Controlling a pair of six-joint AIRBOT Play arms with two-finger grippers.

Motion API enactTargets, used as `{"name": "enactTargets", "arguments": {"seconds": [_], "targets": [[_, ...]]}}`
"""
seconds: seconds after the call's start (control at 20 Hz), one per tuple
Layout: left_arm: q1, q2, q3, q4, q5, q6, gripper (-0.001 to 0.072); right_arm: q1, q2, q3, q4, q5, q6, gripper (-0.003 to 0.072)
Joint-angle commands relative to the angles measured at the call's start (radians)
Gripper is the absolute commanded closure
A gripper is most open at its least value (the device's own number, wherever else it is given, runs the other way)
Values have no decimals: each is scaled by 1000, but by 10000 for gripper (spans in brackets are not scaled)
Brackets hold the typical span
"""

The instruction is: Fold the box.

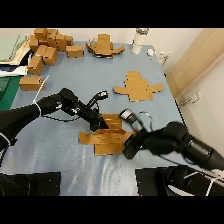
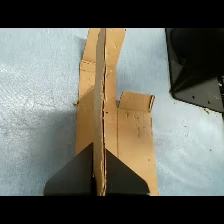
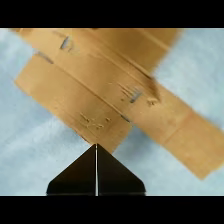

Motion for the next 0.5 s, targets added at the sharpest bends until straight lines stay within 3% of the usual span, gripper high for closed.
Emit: {"name": "enactTargets", "arguments": {"seconds": [0.0,0.05,0.15,0.45], "targets": [[0,-1,0,0,0,0,697,372,4,-47,-319,79,58,682],[-1,-1,0,0,-1,0,697,464,-1,-71,-388,84,82,647],[-2,-1,0,0,0,0,697,532,-34,-121,-508,126,132,-24],[-2,-1,0,0,-1,0,697,513,-196,-137,-649,192,143,0]]}}
